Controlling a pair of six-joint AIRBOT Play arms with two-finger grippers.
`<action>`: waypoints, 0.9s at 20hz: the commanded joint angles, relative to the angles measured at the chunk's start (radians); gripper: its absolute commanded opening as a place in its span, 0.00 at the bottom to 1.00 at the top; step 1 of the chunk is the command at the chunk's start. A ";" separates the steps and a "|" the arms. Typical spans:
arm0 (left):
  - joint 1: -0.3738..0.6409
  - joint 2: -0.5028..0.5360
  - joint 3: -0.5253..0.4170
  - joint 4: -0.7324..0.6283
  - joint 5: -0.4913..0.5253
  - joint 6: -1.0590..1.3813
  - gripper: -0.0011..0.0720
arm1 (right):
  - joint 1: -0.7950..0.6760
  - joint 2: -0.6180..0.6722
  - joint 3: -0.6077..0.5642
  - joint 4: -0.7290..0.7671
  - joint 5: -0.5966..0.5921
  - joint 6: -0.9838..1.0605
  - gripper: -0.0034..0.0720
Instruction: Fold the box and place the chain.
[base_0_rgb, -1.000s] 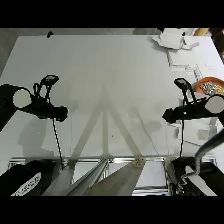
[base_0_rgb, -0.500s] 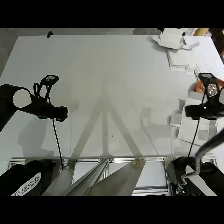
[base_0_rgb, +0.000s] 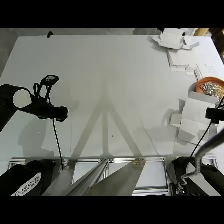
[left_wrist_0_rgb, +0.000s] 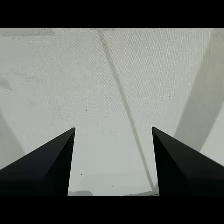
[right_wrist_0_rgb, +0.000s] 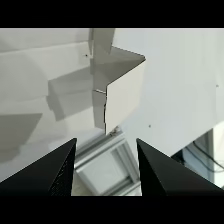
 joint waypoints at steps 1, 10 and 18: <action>0.000 0.001 0.000 0.000 0.000 0.000 0.75 | -0.026 -0.061 0.001 -0.016 0.018 0.011 0.62; 0.000 0.001 0.000 0.001 0.000 0.000 0.75 | -0.026 -0.090 -0.093 -0.079 -0.172 0.015 0.61; 0.000 0.001 0.000 0.000 0.000 0.000 0.75 | -0.152 -0.183 -0.093 -0.148 -0.132 0.034 0.55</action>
